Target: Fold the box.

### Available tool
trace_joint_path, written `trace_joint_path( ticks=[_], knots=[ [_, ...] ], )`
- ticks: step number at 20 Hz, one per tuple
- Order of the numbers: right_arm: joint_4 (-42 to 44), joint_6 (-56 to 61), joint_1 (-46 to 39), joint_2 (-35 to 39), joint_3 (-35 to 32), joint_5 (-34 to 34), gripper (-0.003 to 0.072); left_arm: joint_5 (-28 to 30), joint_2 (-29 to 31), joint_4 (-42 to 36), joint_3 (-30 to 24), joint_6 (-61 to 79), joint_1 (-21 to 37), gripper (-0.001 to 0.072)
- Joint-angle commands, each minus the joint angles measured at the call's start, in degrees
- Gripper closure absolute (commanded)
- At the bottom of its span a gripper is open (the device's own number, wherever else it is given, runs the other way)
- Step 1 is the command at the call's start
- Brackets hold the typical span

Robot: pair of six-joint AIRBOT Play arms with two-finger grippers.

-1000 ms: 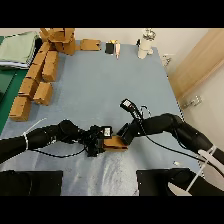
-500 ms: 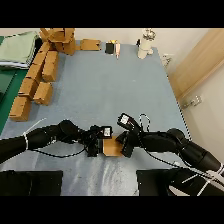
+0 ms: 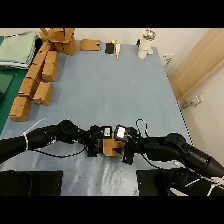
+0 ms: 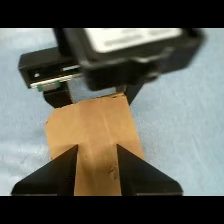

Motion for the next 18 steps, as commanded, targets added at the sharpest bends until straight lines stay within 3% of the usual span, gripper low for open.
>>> trace_joint_path(
  ticks=[1,2,3,18],
  knots=[
    [-0.81,-7.63,1.07,0.7,0.02,-1.11,0.0308,0.02,-0.02,0.0,0.04,0.0,0.0,0.0222],
    [-0.81,-8.24,1.07,0.7,0.07,-0.85,0.0227,0.02,-0.02,0.0,0.04,0.0,0.0,0.0223],
    [-0.81,-8.24,1.07,0.7,0.15,-0.7,0.0212,0.02,-0.02,0.0,0.04,0.0,0.0,0.0222],
    [-1.03,-16.65,4.2,-2.38,0.13,-1.64,0.0204,0.02,-0.02,0.0,0.04,0.0,0.0,0.0223]
  ],
)
